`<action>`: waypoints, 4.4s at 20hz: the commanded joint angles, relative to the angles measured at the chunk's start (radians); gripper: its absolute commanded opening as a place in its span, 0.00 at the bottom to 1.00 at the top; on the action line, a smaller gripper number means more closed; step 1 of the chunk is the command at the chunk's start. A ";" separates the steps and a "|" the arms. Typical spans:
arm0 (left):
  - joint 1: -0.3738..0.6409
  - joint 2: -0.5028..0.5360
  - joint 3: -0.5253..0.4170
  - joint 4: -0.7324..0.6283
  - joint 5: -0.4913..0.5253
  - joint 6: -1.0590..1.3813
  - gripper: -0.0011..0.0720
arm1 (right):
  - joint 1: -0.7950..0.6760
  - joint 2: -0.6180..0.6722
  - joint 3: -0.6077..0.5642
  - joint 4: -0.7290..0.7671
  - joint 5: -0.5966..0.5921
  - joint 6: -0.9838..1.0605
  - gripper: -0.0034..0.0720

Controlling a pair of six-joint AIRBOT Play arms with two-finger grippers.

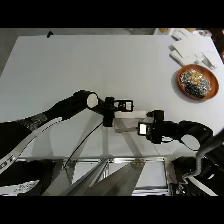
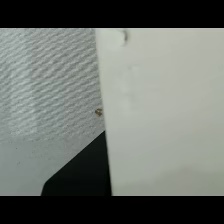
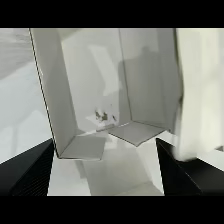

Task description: Fold the box and place the chain.

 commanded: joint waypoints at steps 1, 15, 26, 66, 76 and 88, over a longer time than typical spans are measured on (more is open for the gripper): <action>-0.001 -0.001 0.000 0.000 0.001 0.001 0.03 | -0.072 -0.021 0.018 0.123 0.033 -0.097 0.96; -0.001 -0.001 0.000 0.000 0.001 0.001 0.03 | -0.395 -0.280 0.018 0.705 0.074 -0.792 0.96; -0.001 -0.001 0.000 0.000 0.001 0.000 0.03 | -0.401 -0.486 0.043 0.797 0.190 -0.961 0.90; -0.001 -0.001 0.000 0.000 0.001 0.001 0.03 | -0.381 -0.521 0.043 0.799 0.160 -0.969 0.49; -0.001 -0.001 0.000 -0.003 0.000 0.001 0.03 | -0.381 -0.521 0.043 0.799 0.160 -0.969 0.49; 0.003 0.196 0.000 0.283 -0.218 -0.167 0.66 | -0.381 -0.521 0.043 0.799 0.160 -0.969 0.49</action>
